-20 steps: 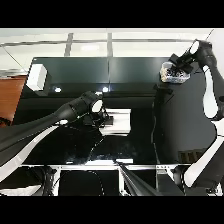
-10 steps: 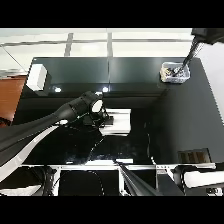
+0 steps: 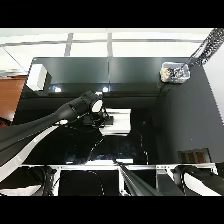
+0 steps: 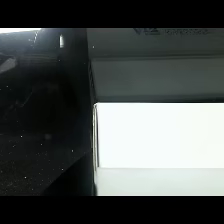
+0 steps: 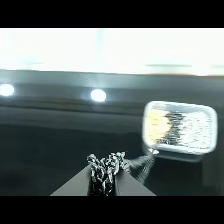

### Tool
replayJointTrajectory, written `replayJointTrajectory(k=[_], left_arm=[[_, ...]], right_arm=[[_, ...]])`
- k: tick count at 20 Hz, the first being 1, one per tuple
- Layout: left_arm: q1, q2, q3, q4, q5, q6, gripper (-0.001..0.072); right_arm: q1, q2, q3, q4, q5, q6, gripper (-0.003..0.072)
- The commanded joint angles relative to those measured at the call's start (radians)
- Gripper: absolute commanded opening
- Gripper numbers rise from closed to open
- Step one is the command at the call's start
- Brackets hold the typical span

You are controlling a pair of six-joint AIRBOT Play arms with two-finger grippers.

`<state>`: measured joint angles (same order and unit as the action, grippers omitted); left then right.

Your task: Fold the box and place the chain.

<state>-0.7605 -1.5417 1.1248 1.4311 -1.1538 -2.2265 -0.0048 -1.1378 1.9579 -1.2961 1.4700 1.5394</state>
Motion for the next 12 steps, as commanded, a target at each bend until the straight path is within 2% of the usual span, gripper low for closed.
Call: replayJointTrajectory(k=[1,8,12], left_arm=[[0.001,0.000,0.001,0.000,0.001,0.001,0.0029],[0.001,0.000,0.001,0.001,0.000,0.001,0.0029],[0.001,0.000,0.001,0.000,0.000,0.001,0.0029]], right_arm=[[0.044,0.098,-0.023,0.045,0.044,-0.011,0.0007],[0.064,0.105,-0.033,0.222,0.151,-0.012,0.0007],[0.145,0.105,-0.140,0.288,0.152,-0.014,0.0008]])
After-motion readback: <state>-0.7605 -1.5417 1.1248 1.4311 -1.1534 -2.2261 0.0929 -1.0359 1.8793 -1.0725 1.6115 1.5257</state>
